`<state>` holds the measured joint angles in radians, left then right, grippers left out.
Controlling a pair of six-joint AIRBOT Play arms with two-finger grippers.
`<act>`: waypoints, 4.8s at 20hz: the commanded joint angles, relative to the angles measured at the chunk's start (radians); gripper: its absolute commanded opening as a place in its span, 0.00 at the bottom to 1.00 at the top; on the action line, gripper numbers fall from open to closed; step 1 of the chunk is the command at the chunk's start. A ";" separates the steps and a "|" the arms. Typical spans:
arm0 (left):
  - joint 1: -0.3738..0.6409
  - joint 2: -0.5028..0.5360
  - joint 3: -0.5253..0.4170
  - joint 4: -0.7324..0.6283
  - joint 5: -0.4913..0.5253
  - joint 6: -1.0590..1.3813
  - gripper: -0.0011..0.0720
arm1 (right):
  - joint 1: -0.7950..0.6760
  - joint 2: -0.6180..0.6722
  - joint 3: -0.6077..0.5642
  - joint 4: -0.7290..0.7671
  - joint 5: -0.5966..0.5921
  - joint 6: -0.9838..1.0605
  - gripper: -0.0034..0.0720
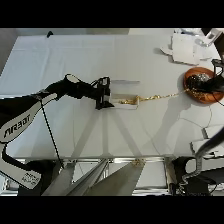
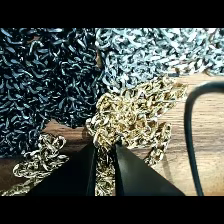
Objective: Fold the box and place the chain.
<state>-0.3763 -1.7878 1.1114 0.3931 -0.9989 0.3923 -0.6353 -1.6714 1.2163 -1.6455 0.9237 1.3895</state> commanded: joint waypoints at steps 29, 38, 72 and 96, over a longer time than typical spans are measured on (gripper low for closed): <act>0.000 0.000 0.001 0.000 0.000 0.000 0.45 | 0.624 0.541 -0.009 0.210 0.351 0.012 0.06; 0.000 0.000 0.001 0.000 0.000 0.000 0.45 | 0.940 0.369 -0.009 0.210 0.182 0.081 0.06; 0.000 0.000 0.001 0.000 0.000 0.000 0.45 | 0.982 0.401 -0.008 0.314 0.090 -0.015 0.56; 0.000 0.000 0.001 0.000 0.000 0.000 0.45 | 0.505 0.246 -0.188 0.341 0.048 -1.294 0.92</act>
<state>-0.3763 -1.7878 1.1114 0.3931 -0.9993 0.3920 -0.1299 -1.3937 1.0550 -1.3293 1.0332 0.1547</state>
